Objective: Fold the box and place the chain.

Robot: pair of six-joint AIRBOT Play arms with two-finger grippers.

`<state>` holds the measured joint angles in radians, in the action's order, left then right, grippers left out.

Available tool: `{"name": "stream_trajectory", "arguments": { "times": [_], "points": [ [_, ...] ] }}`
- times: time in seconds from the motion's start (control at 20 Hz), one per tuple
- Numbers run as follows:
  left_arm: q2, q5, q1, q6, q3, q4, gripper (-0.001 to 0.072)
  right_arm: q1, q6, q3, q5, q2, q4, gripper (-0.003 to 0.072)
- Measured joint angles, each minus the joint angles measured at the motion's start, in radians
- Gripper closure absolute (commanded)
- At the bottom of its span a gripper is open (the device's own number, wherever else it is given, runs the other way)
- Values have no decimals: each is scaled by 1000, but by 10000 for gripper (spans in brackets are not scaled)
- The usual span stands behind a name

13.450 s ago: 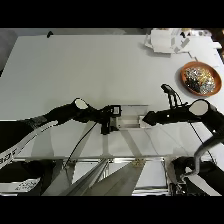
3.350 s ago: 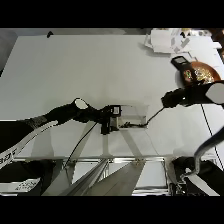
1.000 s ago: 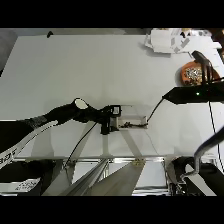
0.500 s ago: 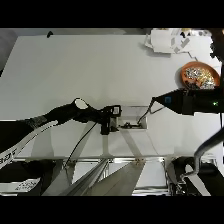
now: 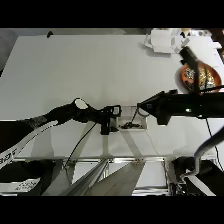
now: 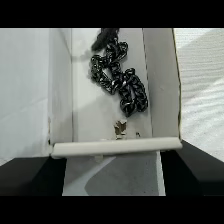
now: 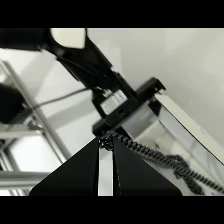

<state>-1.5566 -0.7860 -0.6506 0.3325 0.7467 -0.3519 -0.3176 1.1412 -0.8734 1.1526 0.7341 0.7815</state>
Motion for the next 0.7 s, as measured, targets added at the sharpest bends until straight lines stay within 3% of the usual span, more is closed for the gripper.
{"name": "stream_trajectory", "arguments": {
  "times": [0.3,0.35,0.45,0.7],
  "points": [
    [0,0,0,0,0,0,568,-145,13,67,-53,158,156,665],
    [0,0,0,0,0,0,568,-158,18,82,-72,181,177,641],
    [0,0,0,0,0,0,568,-173,37,103,-109,223,208,508],
    [0,0,0,0,0,0,568,-184,60,121,-145,280,245,505]
  ]
}}
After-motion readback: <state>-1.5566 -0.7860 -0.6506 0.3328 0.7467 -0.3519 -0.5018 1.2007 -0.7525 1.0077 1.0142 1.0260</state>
